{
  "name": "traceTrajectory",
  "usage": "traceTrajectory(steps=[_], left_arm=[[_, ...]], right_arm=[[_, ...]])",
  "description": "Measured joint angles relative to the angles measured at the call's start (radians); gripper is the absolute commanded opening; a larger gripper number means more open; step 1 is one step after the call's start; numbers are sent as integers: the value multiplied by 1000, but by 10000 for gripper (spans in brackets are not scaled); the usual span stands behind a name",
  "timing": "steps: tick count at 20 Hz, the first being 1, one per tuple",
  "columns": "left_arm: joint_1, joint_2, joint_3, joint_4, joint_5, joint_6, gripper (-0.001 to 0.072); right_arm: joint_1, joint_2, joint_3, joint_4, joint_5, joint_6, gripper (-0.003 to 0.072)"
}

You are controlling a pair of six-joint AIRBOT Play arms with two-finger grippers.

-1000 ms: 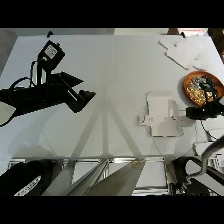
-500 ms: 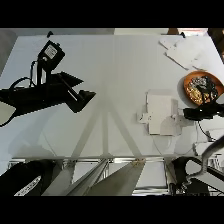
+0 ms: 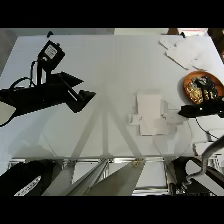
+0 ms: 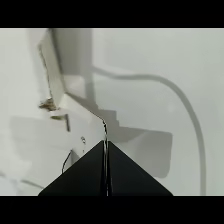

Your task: Fold the box and place the chain.

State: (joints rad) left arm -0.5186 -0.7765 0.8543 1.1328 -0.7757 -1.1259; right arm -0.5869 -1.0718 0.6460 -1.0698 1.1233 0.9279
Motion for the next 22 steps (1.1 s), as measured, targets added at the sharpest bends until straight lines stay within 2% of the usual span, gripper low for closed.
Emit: traceTrajectory(steps=[5,8,11,14,17,22], left_arm=[[0,0,0,0,0,0,696],[0,0,0,0,0,0,696],[0,0,0,0,0,0,696],[0,0,0,0,0,0,696],[0,0,0,0,0,0,696],[0,0,0,0,0,0,696]], right_arm=[[1,89,0,312,43,-142,12],[35,119,-5,399,56,-224,11],[135,131,-42,454,18,-294,11],[271,136,-97,500,-119,-347,10],[393,137,-155,531,-309,-370,10],[509,138,-266,608,-550,-383,10]])
